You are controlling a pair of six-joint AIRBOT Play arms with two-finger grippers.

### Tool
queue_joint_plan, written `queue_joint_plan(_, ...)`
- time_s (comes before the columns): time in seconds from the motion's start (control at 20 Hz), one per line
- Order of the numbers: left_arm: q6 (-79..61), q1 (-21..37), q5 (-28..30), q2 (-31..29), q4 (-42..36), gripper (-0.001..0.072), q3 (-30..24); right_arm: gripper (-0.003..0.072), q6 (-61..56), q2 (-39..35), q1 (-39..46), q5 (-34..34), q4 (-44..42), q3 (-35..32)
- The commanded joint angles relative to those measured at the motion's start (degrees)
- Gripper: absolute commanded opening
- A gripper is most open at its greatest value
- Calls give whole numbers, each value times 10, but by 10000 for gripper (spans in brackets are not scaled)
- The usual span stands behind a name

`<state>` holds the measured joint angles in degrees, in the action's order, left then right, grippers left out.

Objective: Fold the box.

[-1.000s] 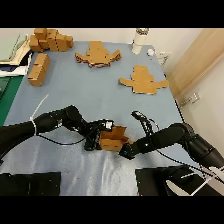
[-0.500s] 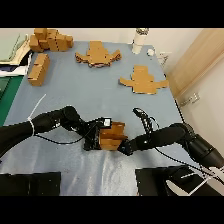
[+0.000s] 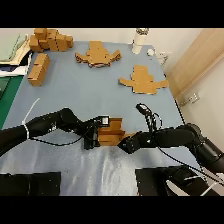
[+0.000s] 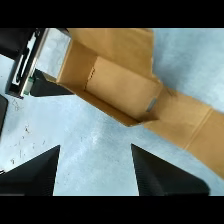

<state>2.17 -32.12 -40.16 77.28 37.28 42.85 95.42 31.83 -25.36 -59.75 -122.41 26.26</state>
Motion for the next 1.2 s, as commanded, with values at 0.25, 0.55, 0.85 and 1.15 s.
queue_joint_plan(0.25, -28, -32, 12, -2, -9, 420, -15, 709, 2, -7, 0, 9, 11, 2)
queue_joint_plan(0.55, -28, -32, 12, 1, -9, 420, -17, 709, 2, -7, 0, 8, 11, 2)
queue_joint_plan(0.85, -28, -32, 12, 1, -9, 420, -17, 4, -30, 27, 0, 44, -19, 2)
queue_joint_plan(1.15, -28, -32, 12, 1, -8, 420, -17, 1, 17, 145, 0, 133, -33, 65)
